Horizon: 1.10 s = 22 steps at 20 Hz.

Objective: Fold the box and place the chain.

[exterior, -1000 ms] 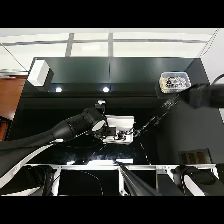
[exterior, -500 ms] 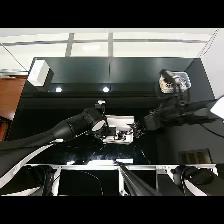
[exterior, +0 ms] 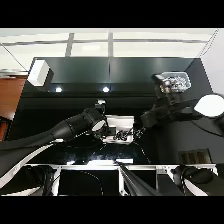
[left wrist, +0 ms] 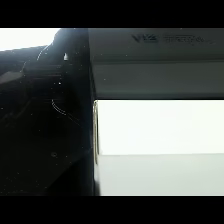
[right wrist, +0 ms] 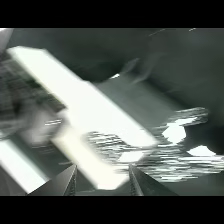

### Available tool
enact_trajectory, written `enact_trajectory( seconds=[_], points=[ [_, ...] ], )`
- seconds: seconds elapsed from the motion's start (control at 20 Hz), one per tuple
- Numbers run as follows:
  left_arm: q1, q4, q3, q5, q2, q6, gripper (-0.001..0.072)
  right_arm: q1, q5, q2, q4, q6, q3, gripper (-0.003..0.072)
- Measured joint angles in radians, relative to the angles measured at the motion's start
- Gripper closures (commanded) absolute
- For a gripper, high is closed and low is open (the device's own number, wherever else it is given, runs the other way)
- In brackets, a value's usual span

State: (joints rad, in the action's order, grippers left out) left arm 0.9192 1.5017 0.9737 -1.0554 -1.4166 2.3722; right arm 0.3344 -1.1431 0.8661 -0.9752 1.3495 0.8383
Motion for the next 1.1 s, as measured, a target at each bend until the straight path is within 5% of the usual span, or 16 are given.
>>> enact_trajectory(
  seconds=[0.15,0.25,0.55,1.1],
  points=[
    [0.0,0.0,0.0,0.0,0.0,0.0,0.0677,-0.17,0.028,-0.081,-0.091,-0.179,-0.093,0.0294],
    [0.0,0.0,0.0,0.0,0.0,0.0,0.0677,-0.246,0.089,-0.109,-0.08,-0.297,-0.203,-0.0034],
    [0.0,0.0,0.0,0.002,0.0,0.0,0.0677,-0.195,0.273,-0.09,0.001,-0.8,-0.452,-0.0034],
    [0.0,0.0,0.0,0.001,0.0,0.0,0.0677,0.025,0.438,0.087,0.199,-1.417,-0.502,-0.0034]
  ],
)
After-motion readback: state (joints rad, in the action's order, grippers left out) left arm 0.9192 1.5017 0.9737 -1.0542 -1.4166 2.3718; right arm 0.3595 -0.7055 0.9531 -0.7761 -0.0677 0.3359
